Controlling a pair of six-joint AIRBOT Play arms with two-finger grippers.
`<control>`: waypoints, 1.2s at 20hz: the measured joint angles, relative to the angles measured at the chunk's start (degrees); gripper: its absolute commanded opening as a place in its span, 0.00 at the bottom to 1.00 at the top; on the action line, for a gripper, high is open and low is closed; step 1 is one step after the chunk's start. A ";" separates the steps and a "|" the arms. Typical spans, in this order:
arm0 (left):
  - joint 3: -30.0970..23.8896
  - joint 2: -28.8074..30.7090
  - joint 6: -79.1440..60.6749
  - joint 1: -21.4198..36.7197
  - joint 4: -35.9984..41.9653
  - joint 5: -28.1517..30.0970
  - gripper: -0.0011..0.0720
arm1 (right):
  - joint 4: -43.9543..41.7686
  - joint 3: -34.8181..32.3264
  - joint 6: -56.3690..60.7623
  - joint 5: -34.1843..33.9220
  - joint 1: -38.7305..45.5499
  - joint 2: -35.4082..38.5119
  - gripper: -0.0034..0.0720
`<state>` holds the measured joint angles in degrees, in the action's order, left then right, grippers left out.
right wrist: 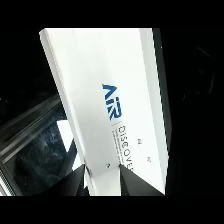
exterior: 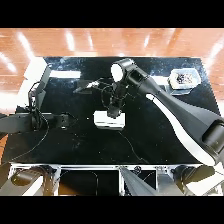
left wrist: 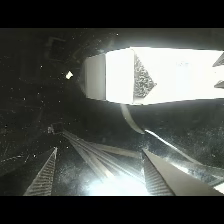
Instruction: Fold the box and place the chain.
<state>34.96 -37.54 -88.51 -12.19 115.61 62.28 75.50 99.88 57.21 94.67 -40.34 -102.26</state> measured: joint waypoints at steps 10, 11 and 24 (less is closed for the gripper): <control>0.00 0.00 0.00 0.00 -0.02 0.00 0.88 | 1.14 0.00 0.90 -1.20 -0.02 -1.14 0.37; 0.00 0.00 0.00 0.00 0.00 0.00 0.88 | 1.36 0.00 0.92 -1.16 -0.04 -1.16 0.37; 0.00 0.00 0.00 0.00 0.11 0.02 0.88 | -0.20 0.00 1.55 -0.22 -1.46 -1.18 0.42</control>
<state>34.96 -37.54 -88.51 -12.19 115.72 62.30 75.31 99.88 58.76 94.45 -41.80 -103.44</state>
